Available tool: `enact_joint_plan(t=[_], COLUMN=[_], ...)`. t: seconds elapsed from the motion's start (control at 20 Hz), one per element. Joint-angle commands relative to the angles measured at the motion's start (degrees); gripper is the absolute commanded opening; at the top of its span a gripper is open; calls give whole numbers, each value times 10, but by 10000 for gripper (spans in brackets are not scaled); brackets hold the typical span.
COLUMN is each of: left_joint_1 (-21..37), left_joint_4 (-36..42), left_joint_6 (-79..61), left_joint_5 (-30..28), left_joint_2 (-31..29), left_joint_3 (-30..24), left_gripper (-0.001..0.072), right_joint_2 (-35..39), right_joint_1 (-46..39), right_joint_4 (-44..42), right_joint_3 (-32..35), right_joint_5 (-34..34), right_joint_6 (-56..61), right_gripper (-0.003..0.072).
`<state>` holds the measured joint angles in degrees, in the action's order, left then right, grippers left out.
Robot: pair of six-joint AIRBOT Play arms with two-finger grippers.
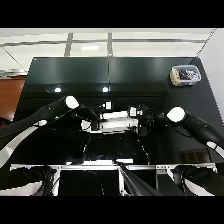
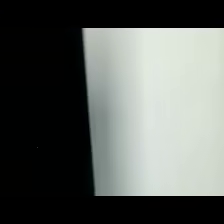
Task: Fold the box and place the chain.
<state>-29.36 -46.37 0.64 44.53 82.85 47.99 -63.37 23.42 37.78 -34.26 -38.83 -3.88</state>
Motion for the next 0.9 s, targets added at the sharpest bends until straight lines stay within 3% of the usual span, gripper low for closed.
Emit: enact_joint_plan(t=[0.0, 0.45, 0.6, 0.85], left_joint_1=[0, 0, 0, 0], left_joint_4=[-1, -1, -1, -1], left_joint_6=[-2, -3, -3, -3], left_joint_5=[12, 9, 9, 9], left_joint_2=[0, 0, 0, 0], left_joint_3=[0, 0, 0, 0], left_gripper=[25, 25, 25, 25], right_joint_2=[0, -44, -68, -91], right_joint_1=[-16, -26, -26, -19], right_joint_4=[5, -51, -75, -57], right_joint_3=[-4, -3, -4, -6], right_joint_5=[11, -73, -70, -58], right_joint_6=[-3, -84, -148, -123], right_gripper=[633, 633, 633, 633])
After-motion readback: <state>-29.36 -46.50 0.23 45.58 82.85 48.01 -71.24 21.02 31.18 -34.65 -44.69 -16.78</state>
